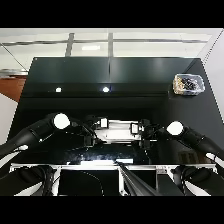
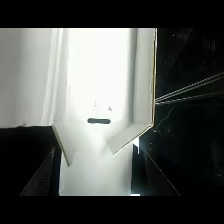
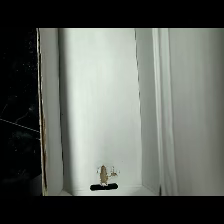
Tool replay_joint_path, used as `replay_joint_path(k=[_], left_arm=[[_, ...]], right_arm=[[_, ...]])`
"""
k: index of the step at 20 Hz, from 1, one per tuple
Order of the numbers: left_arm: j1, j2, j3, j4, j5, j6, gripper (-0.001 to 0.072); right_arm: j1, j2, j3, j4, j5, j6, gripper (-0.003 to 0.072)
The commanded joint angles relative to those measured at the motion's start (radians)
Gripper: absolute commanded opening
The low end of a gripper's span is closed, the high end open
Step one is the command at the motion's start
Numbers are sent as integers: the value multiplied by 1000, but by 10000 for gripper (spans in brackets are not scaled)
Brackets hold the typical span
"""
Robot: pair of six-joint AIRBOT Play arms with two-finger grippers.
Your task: Fold the box and place the chain.
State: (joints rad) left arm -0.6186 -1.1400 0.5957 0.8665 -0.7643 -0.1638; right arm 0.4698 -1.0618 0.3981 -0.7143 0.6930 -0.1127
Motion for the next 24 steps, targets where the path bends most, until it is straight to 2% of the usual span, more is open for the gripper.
replay_joint_path(k=[1,2,3,18,20,21,23,24], left_arm=[[-16,-16,-1,-65,32,3,593],[-17,-16,-1,-64,28,3,478],[-16,-16,-1,-60,25,3,393],[-18,-16,-1,-75,34,3,405],[-18,-16,-1,-117,50,3,381],[-18,-16,-1,-130,52,4,328],[-19,-18,-1,-151,55,11,327],[-25,-23,-1,-153,55,11,275]], right_arm=[[0,-1,-1,0,0,0,357],[0,-1,-1,0,-1,0,357],[0,-1,-1,0,-2,0,357],[0,-1,-1,0,-10,0,356],[0,-1,-1,0,-10,0,357],[0,-1,-1,0,-10,0,357],[0,-1,-1,0,-11,0,357],[0,-1,-1,0,-14,0,357]])
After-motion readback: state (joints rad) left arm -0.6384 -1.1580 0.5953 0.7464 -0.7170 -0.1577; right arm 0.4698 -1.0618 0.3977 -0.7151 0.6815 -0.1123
